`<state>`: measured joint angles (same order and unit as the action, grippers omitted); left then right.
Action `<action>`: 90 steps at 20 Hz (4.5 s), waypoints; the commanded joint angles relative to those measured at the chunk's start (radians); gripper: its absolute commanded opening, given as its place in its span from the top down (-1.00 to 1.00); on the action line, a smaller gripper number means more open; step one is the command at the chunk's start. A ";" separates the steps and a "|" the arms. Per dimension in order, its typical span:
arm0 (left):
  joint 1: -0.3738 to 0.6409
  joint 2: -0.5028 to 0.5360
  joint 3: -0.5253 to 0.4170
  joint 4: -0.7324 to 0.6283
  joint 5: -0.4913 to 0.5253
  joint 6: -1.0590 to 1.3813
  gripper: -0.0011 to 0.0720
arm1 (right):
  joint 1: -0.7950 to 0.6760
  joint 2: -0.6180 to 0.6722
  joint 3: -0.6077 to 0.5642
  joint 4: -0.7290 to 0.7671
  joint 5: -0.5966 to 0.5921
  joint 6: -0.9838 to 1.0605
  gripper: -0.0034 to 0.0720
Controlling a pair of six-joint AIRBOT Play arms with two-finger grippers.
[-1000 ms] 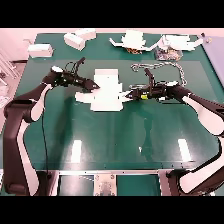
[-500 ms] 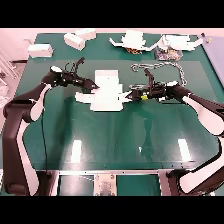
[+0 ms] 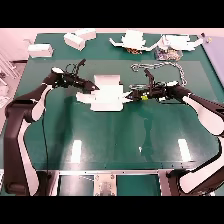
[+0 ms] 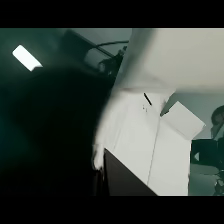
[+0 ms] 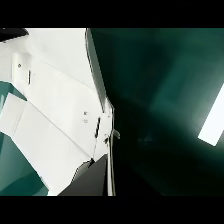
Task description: Fold the box and place the chain.
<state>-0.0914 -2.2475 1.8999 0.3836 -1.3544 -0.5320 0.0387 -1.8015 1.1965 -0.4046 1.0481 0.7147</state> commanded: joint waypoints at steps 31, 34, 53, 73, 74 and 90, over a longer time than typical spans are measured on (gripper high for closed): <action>0.000 -0.003 -0.071 -0.077 -0.086 0.777 0.94 | -0.059 0.000 0.001 0.003 -0.009 -0.061 0.19; 0.000 -0.002 -0.071 -0.077 -0.089 0.777 0.94 | -0.073 0.000 0.001 0.003 -0.037 -0.069 0.19; -0.002 0.056 -0.179 -0.075 -0.015 0.908 0.94 | -0.134 0.000 0.001 0.004 -0.058 -0.072 0.19; -0.002 0.056 -0.180 -0.077 -0.040 0.925 0.92 | -0.132 0.236 -0.031 0.121 -0.102 -0.331 0.19; -0.001 0.056 -0.180 -0.077 -0.040 0.925 0.92 | -0.125 0.276 -0.050 0.110 -0.102 -0.335 0.19; -0.002 0.056 -0.180 -0.077 -0.041 0.925 0.92 | 0.380 0.529 -0.464 -0.221 -0.526 -0.739 -0.61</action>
<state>-0.0925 -2.1918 1.7191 0.3065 -1.3952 0.3931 0.3435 -1.2739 0.7563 -0.5758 0.6258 0.0319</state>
